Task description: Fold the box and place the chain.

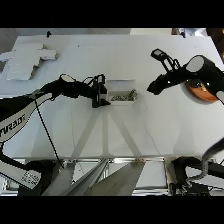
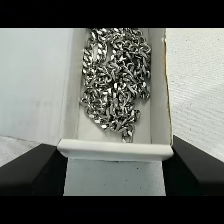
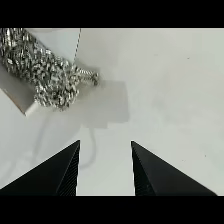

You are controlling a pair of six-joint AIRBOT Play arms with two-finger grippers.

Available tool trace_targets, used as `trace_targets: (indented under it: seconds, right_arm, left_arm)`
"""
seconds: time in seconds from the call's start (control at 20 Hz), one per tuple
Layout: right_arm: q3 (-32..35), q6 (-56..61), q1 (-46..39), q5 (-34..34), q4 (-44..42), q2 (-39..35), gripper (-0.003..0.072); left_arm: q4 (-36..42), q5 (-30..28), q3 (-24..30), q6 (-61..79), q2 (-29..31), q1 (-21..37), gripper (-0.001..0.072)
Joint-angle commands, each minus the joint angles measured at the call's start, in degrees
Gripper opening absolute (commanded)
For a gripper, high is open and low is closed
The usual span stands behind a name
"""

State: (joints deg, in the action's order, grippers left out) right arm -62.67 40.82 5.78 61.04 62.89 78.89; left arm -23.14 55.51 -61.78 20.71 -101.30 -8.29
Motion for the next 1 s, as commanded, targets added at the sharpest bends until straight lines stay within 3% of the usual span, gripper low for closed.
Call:
trace_targets:
  seconds: [0.0, 0.35, 0.85, 0.95]
  right_arm:
    - [0.0, -19.7, -1.7, 2.1, -3.1, 4.6, 0.0361]
    - [0.0, -47.5, -1.7, 2.4, -17.0, 7.1, 0.0415]
    - [0.0, -51.8, 2.1, -0.7, -19.1, 11.7, 0.0411]
    - [0.0, -51.9, 2.7, -2.3, -19.1, 11.7, 0.0364]
  left_arm:
    - [0.0, 0.0, 0.0, 0.0, 0.0, 0.0, 0.0501]
    - [0.0, 0.0, 0.0, 0.0, 0.0, 0.0, 0.0501]
    - [0.0, 0.0, 0.0, 0.0, 0.0, 0.0, 0.0501]
    - [0.0, 0.0, 0.0, 0.0, 0.0, 0.0, 0.0501]
